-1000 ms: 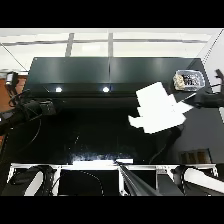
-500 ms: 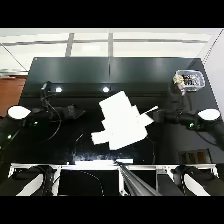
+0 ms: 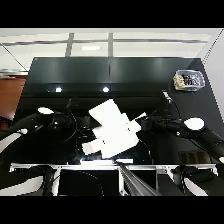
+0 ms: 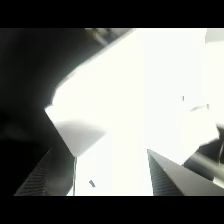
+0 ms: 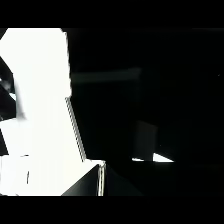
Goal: Fold the box and place the chain.
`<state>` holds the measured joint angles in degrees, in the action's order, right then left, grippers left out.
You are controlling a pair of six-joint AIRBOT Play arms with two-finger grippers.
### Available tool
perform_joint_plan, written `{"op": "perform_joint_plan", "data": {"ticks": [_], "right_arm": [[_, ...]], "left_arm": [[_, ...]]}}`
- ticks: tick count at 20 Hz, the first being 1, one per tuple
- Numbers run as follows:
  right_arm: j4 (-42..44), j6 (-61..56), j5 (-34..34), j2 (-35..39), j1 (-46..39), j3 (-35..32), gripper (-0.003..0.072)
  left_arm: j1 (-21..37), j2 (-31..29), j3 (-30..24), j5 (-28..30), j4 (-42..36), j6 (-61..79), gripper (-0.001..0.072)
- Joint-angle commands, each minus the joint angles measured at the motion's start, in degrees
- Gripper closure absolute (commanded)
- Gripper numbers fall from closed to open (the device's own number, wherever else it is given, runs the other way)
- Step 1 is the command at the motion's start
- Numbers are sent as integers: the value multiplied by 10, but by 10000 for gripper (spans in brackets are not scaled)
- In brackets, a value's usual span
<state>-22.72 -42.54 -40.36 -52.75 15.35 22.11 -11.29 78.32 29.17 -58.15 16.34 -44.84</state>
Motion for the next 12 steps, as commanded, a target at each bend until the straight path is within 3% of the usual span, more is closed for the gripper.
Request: {"op": "perform_joint_plan", "data": {"ticks": [1, 5, 8, 12], "right_arm": [[2, -3, 8, 1, 6, -1, 643], [2, -3, 7, 1, 6, -1, 643], [2, -3, 7, 1, 6, -1, 643], [2, -3, 6, 1, 6, -1, 642]], "left_arm": [[-19, 46, 0, -44, -40, 89, -1], [-20, 75, 5, -86, -98, 219, 1], [-20, 92, 29, -107, -71, 238, 52], [-20, 111, 63, -141, 1, 238, 424]]}}
